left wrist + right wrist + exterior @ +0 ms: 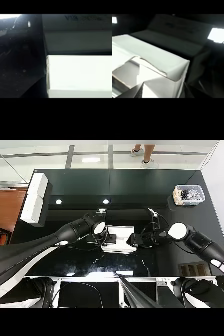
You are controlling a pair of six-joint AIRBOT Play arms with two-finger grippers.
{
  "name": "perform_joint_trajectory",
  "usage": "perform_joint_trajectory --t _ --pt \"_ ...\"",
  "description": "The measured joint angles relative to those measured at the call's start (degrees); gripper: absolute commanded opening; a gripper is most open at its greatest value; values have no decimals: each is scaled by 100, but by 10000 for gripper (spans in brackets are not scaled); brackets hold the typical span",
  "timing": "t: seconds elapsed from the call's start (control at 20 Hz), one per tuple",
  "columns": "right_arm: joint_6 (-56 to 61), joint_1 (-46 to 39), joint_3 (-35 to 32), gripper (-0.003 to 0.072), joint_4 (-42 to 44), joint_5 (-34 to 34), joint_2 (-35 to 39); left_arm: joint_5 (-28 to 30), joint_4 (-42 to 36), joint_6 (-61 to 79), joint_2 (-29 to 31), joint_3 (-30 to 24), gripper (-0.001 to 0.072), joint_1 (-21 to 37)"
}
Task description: Fold the box and place the chain.
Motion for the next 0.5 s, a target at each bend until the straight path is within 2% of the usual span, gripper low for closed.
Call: perform_joint_trajectory --t 0.15,0.2,0.5 --pt "472 227 125 545 -463 -37 -48 0 0 0 0 0 30 -2" --pt "621 299 195 490 -619 -42 -90 2 -2 -2 0 0 30 -2" --pt "1233 682 664 489 -1123 74 -549 -4 -2 2 0 0 30 -2"
